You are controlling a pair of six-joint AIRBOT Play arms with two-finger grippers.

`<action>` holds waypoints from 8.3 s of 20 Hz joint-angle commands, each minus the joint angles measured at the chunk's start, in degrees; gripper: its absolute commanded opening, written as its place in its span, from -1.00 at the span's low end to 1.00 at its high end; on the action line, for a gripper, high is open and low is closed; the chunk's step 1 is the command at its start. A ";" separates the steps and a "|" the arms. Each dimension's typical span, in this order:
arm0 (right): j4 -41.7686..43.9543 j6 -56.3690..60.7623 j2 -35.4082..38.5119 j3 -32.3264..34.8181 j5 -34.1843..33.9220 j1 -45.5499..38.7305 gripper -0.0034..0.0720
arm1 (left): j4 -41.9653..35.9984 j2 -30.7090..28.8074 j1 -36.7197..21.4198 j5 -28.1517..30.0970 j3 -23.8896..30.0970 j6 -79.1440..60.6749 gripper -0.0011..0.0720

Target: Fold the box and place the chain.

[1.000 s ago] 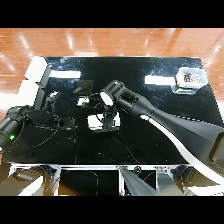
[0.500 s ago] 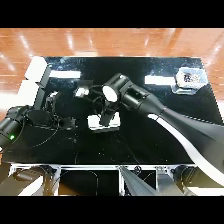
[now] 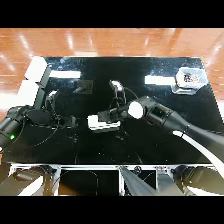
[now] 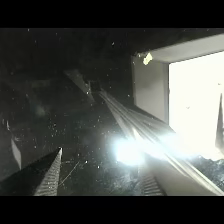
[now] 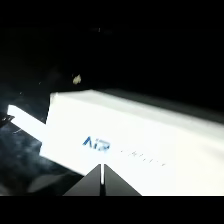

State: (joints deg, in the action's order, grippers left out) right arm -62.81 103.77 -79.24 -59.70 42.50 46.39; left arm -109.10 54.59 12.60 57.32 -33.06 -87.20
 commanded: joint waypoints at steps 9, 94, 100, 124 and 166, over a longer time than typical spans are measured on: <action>21.84 -12.79 -2.56 3.41 -6.10 2.19 -0.83 | -1.14 0.04 0.02 -0.74 0.00 0.00 0.57; -9.25 -12.07 16.35 1.66 22.82 -27.82 -0.83 | -20.55 5.66 12.92 -12.55 -0.96 -81.90 0.74; -9.25 -12.09 16.35 1.66 22.77 -27.82 -0.83 | -20.41 6.56 12.94 -12.87 -0.96 -81.88 0.74; -8.98 -14.91 16.35 1.64 21.53 -27.80 -0.84 | 0.22 -14.21 -15.02 15.96 -6.60 -41.99 -0.92; -16.85 -18.97 12.33 -8.26 17.16 -27.67 -0.83 | -29.38 -7.50 -51.71 3.78 -17.03 -35.23 -0.71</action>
State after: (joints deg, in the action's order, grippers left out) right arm -74.24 85.19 -64.62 -62.89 57.80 18.68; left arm -123.28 49.60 -45.30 57.36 -47.94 -123.87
